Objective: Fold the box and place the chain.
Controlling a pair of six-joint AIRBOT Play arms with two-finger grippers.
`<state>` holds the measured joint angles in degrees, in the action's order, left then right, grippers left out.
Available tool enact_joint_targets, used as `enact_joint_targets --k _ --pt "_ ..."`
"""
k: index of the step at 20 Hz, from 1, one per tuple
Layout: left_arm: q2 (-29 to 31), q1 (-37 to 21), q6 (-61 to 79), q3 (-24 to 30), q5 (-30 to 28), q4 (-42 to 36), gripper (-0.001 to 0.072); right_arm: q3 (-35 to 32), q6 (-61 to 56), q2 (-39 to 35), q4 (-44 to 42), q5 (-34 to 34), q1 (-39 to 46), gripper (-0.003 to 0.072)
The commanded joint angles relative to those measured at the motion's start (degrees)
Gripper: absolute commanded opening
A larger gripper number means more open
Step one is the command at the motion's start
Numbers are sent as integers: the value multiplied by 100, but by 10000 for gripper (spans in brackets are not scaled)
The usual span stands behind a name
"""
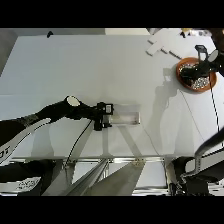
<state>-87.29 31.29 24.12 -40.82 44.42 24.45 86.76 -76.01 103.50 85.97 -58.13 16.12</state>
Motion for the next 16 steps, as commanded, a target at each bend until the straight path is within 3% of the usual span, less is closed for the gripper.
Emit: enact_joint_targets --k 1,11,16 --pt "2 0 0 -2 0 2 12 9 7 -326 9 -181 2 16" --pt "2 0 0 -2 0 2 12 9 321 -2990 -387 -1707 2 16" --pt "2 0 0 -2 0 2 12 7 299 -3659 -1069 -2124 0 16"
